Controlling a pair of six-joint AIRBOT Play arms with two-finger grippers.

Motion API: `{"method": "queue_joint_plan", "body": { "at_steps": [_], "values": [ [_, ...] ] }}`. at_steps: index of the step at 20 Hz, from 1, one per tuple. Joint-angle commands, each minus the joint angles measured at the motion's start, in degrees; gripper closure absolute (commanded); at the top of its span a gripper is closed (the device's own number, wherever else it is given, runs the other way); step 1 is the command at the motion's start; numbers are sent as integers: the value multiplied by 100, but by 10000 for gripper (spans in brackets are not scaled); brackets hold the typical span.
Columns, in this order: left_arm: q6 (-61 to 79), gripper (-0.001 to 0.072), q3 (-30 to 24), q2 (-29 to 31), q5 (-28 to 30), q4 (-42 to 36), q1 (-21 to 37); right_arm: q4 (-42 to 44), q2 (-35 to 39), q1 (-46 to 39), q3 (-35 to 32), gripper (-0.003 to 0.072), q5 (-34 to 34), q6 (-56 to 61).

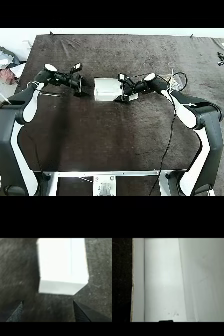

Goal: Fold the box and place the chain.

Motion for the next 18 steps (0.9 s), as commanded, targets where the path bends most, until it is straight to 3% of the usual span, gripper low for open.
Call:
{"method": "queue_joint_plan", "body": {
  "at_steps": [1, 10, 18],
  "values": [
    [444, -7, -2, -31, -131, 2, -133, 4, -4, 2, -2, 361, 0, 2],
    [448, -7, -11, -109, -310, -282, -240, 4, -4, 2, -2, 361, 0, 2],
    [444, -7, -22, -238, -20, -142, -352, 4, -4, 2, -2, 361, 0, 2]
  ]
}}
